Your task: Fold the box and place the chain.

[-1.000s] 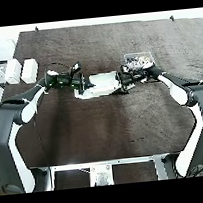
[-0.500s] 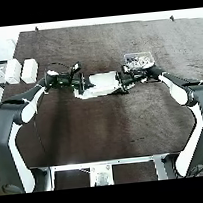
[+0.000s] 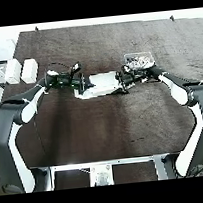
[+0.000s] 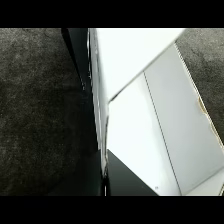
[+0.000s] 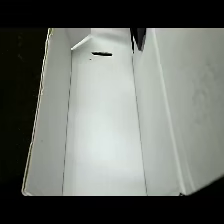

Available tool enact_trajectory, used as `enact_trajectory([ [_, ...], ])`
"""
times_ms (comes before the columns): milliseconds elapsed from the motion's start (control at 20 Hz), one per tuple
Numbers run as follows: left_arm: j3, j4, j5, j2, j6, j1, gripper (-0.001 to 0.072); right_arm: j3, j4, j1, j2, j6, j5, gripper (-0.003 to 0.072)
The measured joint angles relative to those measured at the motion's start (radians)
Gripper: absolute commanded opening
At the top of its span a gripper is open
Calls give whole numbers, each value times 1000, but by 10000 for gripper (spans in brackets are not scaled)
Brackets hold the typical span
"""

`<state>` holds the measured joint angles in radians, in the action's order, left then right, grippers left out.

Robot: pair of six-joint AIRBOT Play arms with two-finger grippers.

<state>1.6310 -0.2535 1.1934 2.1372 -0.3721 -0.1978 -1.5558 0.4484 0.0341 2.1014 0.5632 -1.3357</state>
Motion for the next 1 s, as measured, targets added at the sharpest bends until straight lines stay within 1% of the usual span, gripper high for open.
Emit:
enact_trajectory([
  [100, 0, 0, 0, 0, 1, 0, 22, 0, -1, 0, 0, 0, 0, 710],
  [500, 0, 0, 0, 0, 5, 0, 22, 0, -4, -1, 0, 1, 0, 703],
  [600, 0, 0, 0, 0, 5, 0, 22, 0, -4, 1, 0, 1, -4, 661],
  [650, 0, 0, 0, 0, 5, 0, 22, 0, -4, 1, 0, 1, -6, 617],
  [700, 0, -1, 0, 0, 5, 0, 22, 0, -3, 1, 0, 0, -12, 598],
  [750, 0, -1, 0, 0, 5, 0, 22, 0, -3, 1, 0, 0, -15, 512],
  [800, 0, -1, 0, 0, 4, 0, 22, 0, -3, 1, 0, 0, -18, 470],
  [950, 0, -2, 2, 0, 5, 0, 22, 0, 10, 3, 0, 0, -22, 468],
  [1000, 0, -2, 3, 0, 5, 0, 22, 0, 15, 3, 0, 0, -23, 481],
])
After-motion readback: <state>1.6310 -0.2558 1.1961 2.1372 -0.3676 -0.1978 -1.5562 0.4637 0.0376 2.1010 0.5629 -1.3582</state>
